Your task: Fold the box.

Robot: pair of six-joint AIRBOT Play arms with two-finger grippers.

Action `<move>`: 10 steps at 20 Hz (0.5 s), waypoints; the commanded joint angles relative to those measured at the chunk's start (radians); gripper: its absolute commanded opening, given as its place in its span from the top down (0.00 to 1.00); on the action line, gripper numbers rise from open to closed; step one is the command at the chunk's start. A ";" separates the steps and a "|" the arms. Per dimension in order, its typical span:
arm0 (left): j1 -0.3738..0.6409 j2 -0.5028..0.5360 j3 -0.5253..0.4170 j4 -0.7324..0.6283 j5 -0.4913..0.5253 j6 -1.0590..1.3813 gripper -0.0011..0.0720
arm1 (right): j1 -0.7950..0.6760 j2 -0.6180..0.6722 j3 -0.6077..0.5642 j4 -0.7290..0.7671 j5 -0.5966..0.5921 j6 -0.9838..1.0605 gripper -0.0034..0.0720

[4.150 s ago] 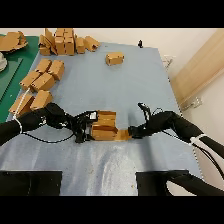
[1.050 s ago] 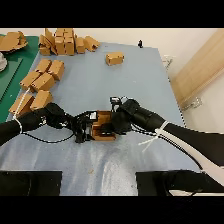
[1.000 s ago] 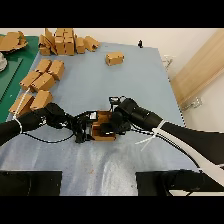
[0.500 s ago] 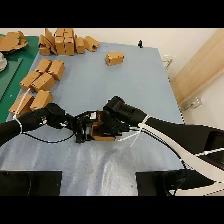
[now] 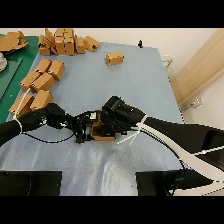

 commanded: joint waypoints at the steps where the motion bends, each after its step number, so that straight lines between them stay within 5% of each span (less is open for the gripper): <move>1: 0.000 0.000 0.000 0.000 -0.002 -0.001 0.44 | 0.000 0.031 0.032 0.003 -0.008 -0.016 0.39; 6: 0.000 0.000 0.000 0.000 -0.002 -0.001 0.44 | -0.001 0.147 0.079 -0.014 -0.107 -0.010 0.35; 7: 0.000 0.000 0.000 0.000 -0.002 -0.001 0.44 | -0.001 0.177 0.079 -0.027 -0.150 -0.009 0.40; 9: 0.000 0.000 0.000 0.000 -0.002 -0.001 0.44 | -0.012 0.230 0.077 -0.127 -0.252 -0.020 0.89; 10: 0.000 0.000 0.000 0.000 -0.002 -0.001 0.44 | -0.043 0.250 0.073 -0.158 -0.261 -0.058 0.95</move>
